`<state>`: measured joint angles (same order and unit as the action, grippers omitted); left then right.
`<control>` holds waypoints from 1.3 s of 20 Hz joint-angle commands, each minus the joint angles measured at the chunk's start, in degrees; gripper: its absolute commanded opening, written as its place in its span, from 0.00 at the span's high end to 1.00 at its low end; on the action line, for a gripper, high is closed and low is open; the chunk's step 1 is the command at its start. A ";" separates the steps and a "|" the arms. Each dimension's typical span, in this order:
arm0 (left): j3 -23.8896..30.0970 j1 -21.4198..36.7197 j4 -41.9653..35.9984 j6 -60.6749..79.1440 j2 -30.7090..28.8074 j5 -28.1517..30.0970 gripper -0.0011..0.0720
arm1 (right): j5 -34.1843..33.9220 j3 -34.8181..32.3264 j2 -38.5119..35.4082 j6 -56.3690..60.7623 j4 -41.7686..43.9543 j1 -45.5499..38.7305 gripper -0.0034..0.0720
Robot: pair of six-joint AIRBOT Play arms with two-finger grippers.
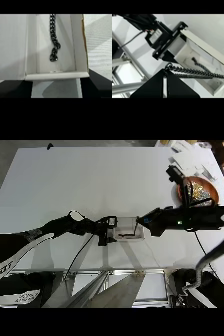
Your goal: Fold the box and place the chain.
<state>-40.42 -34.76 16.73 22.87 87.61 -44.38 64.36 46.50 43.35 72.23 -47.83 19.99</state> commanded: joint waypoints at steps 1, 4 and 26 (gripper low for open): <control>0.00 0.04 0.00 0.00 -0.04 0.00 0.56 | -3.58 -5.55 0.17 -0.35 -0.11 0.07 0.93; 0.00 0.04 0.00 0.02 -0.02 0.00 0.56 | -5.53 -8.50 0.17 -0.79 -0.44 0.07 0.93; 0.00 0.04 0.00 0.00 -0.02 -0.02 0.56 | -4.44 2.97 5.64 3.10 -12.74 -13.84 0.93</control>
